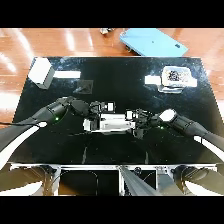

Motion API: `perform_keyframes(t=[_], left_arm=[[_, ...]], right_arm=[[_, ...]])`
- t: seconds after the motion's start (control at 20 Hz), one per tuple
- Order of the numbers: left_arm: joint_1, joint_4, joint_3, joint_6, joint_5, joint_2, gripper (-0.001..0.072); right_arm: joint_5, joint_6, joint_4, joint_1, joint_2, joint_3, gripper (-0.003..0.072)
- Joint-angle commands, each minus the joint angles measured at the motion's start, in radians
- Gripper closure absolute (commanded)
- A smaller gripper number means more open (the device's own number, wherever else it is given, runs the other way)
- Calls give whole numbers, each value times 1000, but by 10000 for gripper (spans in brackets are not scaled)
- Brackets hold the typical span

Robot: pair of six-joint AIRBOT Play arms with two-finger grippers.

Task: Fold the box and place the chain.

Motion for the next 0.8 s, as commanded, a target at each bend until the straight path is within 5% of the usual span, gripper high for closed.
perform_keyframes(t=[0.0,0.65,0.75], left_arm=[[0,-2,0,0,-1,0,689],[0,-2,0,0,-1,0,688],[0,-2,0,0,-1,0,689]], right_arm=[[-1,0,0,0,-1,0,139],[0,2,2,0,-1,0,135],[-1,2,36,0,-1,0,-34]])
